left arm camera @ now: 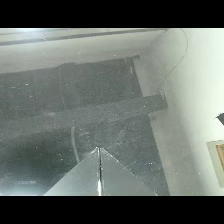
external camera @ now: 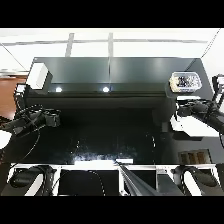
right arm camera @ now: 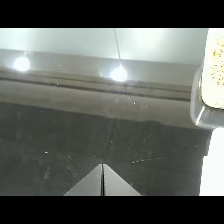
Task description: Fold the box and place the chain.
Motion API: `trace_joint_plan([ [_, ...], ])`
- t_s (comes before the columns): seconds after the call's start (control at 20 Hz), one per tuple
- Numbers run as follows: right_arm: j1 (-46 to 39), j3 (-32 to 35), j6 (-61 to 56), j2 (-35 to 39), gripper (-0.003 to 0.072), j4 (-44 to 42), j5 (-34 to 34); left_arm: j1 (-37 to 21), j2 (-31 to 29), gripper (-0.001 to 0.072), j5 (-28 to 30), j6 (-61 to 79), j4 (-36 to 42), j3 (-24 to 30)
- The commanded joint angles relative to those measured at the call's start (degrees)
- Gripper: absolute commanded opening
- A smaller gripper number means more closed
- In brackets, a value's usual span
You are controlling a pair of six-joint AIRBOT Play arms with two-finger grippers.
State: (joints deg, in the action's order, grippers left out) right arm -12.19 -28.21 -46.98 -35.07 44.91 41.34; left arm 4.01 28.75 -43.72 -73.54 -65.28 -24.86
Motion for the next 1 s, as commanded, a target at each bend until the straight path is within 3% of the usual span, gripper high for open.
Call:
trace_joint_plan([
  [0.0, 0.1, 0.0, 0.0, 0.0, 0.0009, 0.0, 0.0, 0.0, 0.0, 0.0026, 0.0, 0.0, 0.0, 0.0],
  [0.65, 0.1, 0.0, -0.1, 0.0, 0.0009, -0.3, 0.0, 0.0, 0.0, 0.0026, 0.0, 0.0, 0.0, 0.0],
  [0.8, 0.1, 0.0, -0.1, 0.0, 0.001, -4.8, -0.3, 0.0, 0.0, 0.0026, 0.0, 0.0, 0.0, 0.0],
  [0.95, 0.0, 0.0, -0.1, 0.0, 0.001, -7.8, -6.8, 0.0, 0.0, 0.0027, 1.0, 0.0, 0.0, 0.0],
])
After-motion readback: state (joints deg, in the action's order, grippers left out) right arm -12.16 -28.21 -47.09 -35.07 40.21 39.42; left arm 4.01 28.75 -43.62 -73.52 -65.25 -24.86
